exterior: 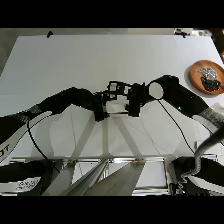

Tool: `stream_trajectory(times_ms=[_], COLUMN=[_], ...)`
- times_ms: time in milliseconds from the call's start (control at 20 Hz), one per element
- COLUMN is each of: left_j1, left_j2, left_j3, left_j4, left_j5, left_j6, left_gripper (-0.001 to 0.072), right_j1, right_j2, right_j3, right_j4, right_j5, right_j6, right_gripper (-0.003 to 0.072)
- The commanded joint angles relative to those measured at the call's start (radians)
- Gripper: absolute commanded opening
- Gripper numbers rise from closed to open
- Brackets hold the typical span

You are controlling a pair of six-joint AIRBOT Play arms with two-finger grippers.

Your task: Fold the box and place the chain.

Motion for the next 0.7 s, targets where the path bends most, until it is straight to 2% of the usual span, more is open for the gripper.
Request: stream_trajectory(times_ms=[0,150,300,550,650], left_j1=[0.000,0.000,0.000,0.000,0.000], left_j2=[0.000,0.000,0.000,0.000,0.000], left_j3=[0.001,0.001,0.001,0.001,0.001], left_j4=[0.000,0.000,0.000,0.000,0.000], left_j5=[0.001,0.000,0.001,0.000,0.001], left_j6=[0.000,0.000,0.000,0.000,0.000], left_gripper=[0.0155,0.0155,0.0155,0.0155,0.0155], right_j1=[0.001,0.001,0.001,0.001,0.001], right_j2=[0.017,0.016,-0.003,-0.012,-0.012], right_j3=[0.000,0.000,-0.001,-0.001,-0.001], right_j4=[0.000,0.004,0.010,0.009,0.008], right_j5=[0.005,0.000,-0.004,-0.047,-0.047], right_j6=[-0.005,-0.003,0.006,0.008,0.008], right_gripper=[0.0401,0.0399,0.0361,0.0360,0.0332])
